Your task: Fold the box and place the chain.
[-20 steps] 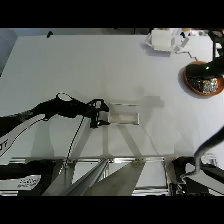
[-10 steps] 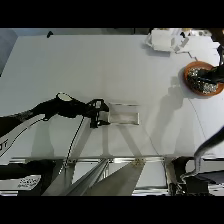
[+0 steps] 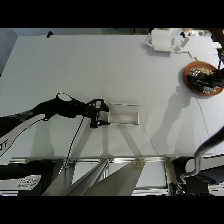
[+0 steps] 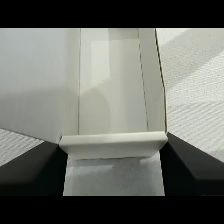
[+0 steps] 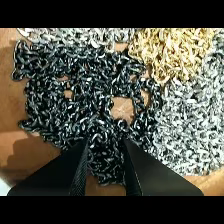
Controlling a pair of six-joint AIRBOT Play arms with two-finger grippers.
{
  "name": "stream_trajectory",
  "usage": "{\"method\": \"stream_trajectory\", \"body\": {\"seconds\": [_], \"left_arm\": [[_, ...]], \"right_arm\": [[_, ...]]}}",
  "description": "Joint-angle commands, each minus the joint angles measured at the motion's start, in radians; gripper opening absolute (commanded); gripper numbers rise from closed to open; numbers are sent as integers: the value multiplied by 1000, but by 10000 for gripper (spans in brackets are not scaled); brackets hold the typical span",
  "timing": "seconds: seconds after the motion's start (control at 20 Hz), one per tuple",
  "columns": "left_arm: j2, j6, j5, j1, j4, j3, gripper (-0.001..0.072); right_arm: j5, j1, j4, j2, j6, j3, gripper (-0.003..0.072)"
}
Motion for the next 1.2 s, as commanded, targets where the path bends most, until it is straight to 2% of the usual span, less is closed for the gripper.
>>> {"method": "stream_trajectory", "body": {"seconds": [0.0,0.25,0.3,0.45,0.5,0.55,0.75,0.95,1.15], "left_arm": [[0,0,0,1,0,0,18],[0,0,0,1,0,0,18],[0,0,0,1,0,0,18],[0,0,0,1,0,0,18],[0,0,0,1,0,0,18],[0,0,0,1,0,0,18],[0,0,0,1,0,0,18],[0,0,0,1,0,0,18],[0,0,0,1,0,0,18]], "right_arm": [[-23,-2,3,-13,-2,1,218],[-32,-2,8,-37,-2,1,211],[-31,-2,9,-40,-2,1,161],[-31,-2,11,-41,-3,1,152],[-21,-2,8,-36,-4,1,67],[-10,-2,8,-26,-7,1,19],[32,-2,8,68,-45,1,19],[122,-2,18,203,-66,1,19],[184,-2,224,348,-154,1,19]]}}
